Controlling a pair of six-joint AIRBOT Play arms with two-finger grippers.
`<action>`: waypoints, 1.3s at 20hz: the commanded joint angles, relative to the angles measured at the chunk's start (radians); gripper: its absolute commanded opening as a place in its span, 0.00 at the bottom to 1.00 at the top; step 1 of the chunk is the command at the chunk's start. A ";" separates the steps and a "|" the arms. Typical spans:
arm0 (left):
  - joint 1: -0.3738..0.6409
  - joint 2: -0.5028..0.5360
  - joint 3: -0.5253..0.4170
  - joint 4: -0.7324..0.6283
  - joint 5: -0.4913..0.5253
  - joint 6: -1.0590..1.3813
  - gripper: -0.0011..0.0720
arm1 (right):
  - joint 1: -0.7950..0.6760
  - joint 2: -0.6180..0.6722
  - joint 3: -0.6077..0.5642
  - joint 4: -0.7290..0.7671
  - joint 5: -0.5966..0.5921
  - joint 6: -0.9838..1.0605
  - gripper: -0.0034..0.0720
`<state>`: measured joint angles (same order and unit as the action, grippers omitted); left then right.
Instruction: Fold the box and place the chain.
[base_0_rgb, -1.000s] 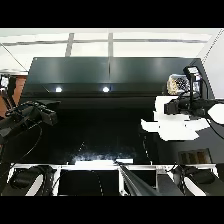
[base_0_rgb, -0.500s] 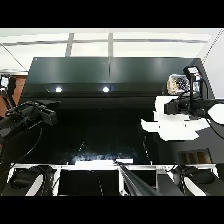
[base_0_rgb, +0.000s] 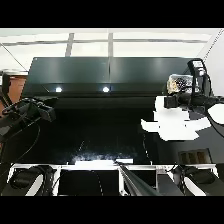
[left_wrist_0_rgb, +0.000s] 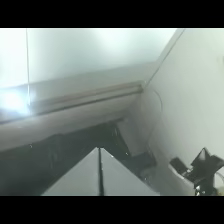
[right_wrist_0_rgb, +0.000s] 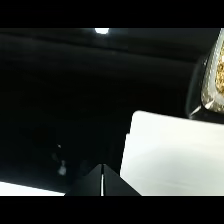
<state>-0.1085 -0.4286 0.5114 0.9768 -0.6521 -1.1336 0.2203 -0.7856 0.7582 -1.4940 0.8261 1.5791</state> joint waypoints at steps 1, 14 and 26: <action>0.000 -0.022 -0.001 -0.001 0.044 0.000 0.72 | 0.000 0.001 0.000 0.001 -0.101 0.005 0.11; -0.001 -0.211 0.001 -0.056 -0.046 -0.053 0.98 | -1.068 -0.138 0.011 0.075 0.158 -0.012 0.97; -0.001 -0.219 0.001 -0.081 -0.141 -0.053 0.98 | -1.096 -0.728 0.264 0.349 0.637 -0.581 0.76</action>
<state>-0.1093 -0.6468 0.5117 0.9150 -0.7769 -1.1858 -0.9291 -1.4220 0.9558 -1.0779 1.4258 1.0607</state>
